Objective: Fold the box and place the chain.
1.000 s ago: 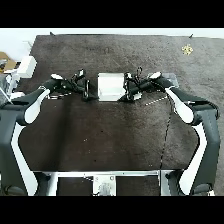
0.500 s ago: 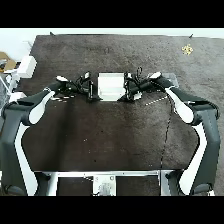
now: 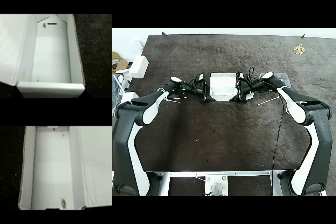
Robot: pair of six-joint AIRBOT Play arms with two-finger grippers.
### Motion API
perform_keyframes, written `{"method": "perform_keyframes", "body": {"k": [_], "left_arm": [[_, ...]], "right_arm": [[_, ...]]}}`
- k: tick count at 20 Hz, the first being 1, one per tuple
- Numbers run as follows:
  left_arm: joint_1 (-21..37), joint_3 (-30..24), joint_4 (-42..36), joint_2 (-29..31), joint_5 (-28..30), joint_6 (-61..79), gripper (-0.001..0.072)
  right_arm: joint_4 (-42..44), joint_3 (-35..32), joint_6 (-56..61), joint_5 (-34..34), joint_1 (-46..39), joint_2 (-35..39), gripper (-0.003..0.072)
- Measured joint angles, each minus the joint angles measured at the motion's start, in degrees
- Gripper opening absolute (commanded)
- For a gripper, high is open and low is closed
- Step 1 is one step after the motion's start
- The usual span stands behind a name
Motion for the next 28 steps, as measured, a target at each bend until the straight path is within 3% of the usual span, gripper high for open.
{"method": "perform_keyframes", "body": {"k": [15, 17, 18, 26, 27, 28], "left_arm": [[-0.02, 0.00, -0.55, -0.09, -1.33, 0.85, 0.0667], [-0.02, 0.00, -0.66, -0.09, -1.42, 0.85, 0.0654], [-0.02, 0.00, -0.70, -0.09, -1.42, 0.83, 0.0604], [-0.04, 0.02, -0.83, -0.28, -1.46, -0.59, 0.0608], [-0.07, 0.02, -0.81, -0.33, -1.49, -0.66, 0.0631], [-0.07, 0.02, -0.79, -0.37, -1.55, -0.66, 0.0712]], "right_arm": [[0.00, 0.00, -0.02, 0.04, 0.00, 0.00, 0.0433], [-0.02, 0.00, -0.02, 0.04, 0.00, 0.00, 0.0432], [0.00, 0.00, -0.02, 0.02, 0.00, 0.00, 0.0432], [-0.02, 0.00, -0.02, 0.04, 0.02, 0.00, 0.0433], [-0.02, -0.02, -0.02, 0.04, 0.02, 0.00, 0.0432], [-0.02, -0.02, 0.00, 0.04, 0.02, 0.00, 0.0432]]}}
